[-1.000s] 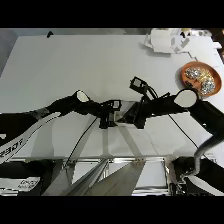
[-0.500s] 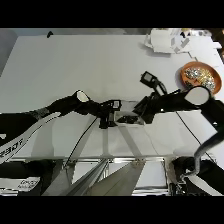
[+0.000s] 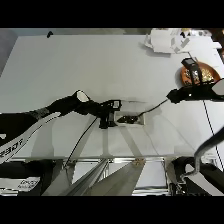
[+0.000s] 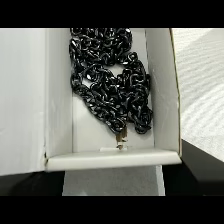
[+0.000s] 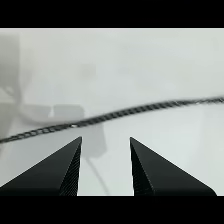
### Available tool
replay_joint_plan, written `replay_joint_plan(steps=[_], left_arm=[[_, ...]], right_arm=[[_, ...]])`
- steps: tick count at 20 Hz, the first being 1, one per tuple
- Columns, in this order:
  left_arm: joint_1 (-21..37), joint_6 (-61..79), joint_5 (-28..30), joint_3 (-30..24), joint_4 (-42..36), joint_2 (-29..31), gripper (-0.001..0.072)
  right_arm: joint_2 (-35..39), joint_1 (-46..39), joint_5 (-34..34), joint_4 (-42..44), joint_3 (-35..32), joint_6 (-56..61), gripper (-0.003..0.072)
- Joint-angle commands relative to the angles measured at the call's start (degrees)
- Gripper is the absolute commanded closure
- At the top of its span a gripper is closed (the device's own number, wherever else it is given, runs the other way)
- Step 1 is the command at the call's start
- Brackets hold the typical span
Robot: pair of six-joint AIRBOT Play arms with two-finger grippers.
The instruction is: Fold the box and place the chain.
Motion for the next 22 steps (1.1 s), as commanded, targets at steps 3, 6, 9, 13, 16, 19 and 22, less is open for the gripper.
replay_joint_plan(steps=[3,6,9,13,16,19,22], left_arm=[[-0.04,0.00,0.00,0.04,0.00,0.00,0.0498],[-0.04,0.00,0.00,0.04,0.02,0.00,0.0498],[-0.04,0.00,0.00,0.04,0.02,0.00,0.0498],[-0.04,0.00,0.00,0.04,0.02,0.00,0.0498],[-0.04,0.00,0.00,0.04,0.02,0.00,0.0498],[-0.04,0.00,0.00,0.04,0.02,0.00,0.0498],[-0.04,0.00,0.00,0.04,0.02,0.00,0.0498]], right_arm=[[-12.33,-2.56,7.54,-13.75,13.09,15.50,0.0344],[-17.62,-2.56,7.63,-14.10,14.32,21.53,0.0346],[-21.90,-2.54,8.26,-14.08,14.32,24.48,0.0346],[-23.41,-2.10,5.11,-11.21,14.32,24.48,0.0346],[-24.68,1.18,2.58,-11.69,14.32,24.55,0.0349],[-26.75,3.65,2.34,-13.09,14.34,25.14,0.0369],[-28.06,4.11,3.85,-14.75,14.32,26.18,0.0369]])
